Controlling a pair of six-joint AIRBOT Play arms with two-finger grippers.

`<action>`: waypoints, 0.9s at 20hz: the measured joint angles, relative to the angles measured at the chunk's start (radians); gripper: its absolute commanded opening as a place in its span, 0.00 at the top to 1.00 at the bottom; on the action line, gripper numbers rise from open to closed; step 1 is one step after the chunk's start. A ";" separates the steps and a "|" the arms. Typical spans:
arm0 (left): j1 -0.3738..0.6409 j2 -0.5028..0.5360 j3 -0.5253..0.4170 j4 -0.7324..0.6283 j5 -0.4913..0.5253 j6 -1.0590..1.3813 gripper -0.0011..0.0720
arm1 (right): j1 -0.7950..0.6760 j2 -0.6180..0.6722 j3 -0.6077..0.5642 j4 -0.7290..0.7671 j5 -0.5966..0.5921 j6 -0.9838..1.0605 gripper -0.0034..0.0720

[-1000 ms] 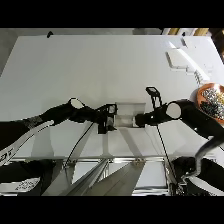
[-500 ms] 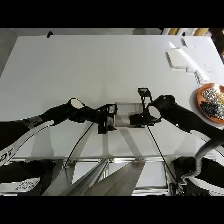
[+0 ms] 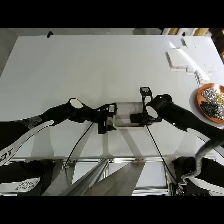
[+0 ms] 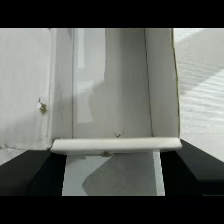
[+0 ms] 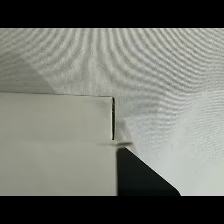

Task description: Fold the box and place the chain.

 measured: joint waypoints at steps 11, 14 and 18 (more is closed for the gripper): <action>-0.001 0.000 0.000 0.000 0.000 0.004 0.59 | 0.001 -0.002 0.001 -0.058 -0.050 0.030 0.70; -0.001 0.000 0.000 0.000 0.000 0.003 0.59 | 0.001 -0.004 0.001 -0.076 -0.045 0.040 0.70; -0.001 0.000 0.000 0.001 0.000 0.004 0.59 | 0.001 -0.021 0.001 -0.080 -0.029 0.046 0.91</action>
